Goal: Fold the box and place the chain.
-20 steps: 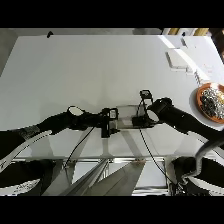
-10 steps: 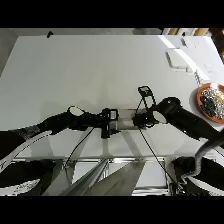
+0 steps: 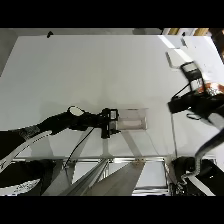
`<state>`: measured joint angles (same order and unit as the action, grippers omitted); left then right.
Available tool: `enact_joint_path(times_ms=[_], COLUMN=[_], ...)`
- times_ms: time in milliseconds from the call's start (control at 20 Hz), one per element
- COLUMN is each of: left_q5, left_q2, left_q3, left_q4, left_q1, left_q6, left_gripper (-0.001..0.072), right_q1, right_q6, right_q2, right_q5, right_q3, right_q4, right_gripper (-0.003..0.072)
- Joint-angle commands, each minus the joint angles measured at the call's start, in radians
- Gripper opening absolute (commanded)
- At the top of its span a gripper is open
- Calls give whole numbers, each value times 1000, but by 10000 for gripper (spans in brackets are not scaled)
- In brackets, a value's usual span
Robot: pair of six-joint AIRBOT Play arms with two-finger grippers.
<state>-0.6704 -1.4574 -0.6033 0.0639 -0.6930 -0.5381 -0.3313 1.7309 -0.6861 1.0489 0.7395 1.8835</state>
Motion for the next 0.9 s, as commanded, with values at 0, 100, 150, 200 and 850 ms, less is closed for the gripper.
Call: enact_joint_path(times_ms=[0,100,150,200,850], left_q5=[0,0,0,0,0], left_q2=[0,0,0,0,0], left_q3=[0,0,0,0,0], left_q4=[0,0,0,0,0], left_q1=[0,0,0,0,0], left_q6=[0,0,0,0,0], left_gripper=[205,205,205,205,205], right_q1=[331,512,579,628,695], right_q6=[-93,-111,-151,-173,-255], right_q2=[-11,-95,-139,-185,-526], right_q5=[-169,-224,-227,-235,-381], right_q3=[1,1,0,-3,-3], right_q4=[58,27,10,-3,-6], right_gripper=[330,302,239,215,216])
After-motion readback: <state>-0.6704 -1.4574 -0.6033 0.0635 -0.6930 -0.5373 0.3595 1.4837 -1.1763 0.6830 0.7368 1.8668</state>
